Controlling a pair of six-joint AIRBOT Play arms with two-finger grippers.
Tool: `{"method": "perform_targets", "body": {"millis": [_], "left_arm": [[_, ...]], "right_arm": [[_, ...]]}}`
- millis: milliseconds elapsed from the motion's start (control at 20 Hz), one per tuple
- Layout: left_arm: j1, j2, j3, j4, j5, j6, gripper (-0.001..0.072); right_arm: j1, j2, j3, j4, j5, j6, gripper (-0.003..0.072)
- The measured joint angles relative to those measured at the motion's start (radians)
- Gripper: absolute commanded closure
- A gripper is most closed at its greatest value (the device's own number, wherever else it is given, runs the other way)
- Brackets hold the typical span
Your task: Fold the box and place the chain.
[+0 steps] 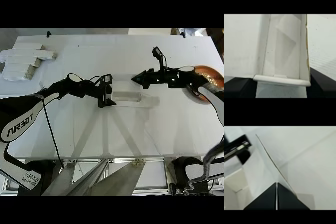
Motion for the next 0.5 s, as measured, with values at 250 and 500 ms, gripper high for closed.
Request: {"method": "perform_targets", "body": {"millis": [250, 500], "left_arm": [[0.0, 0.0, 0.0, 0.001, 0.0, 0.003, 0.0433], [0.0, 0.0, 0.0, 0.001, 0.0, 0.003, 0.0433]], "right_arm": [[0.011, -0.032, 0.0, -0.026, -0.084, -0.002, 0.0671], [0.018, 0.019, 0.0, -0.024, -0.085, -0.006, 0.0672]]}}
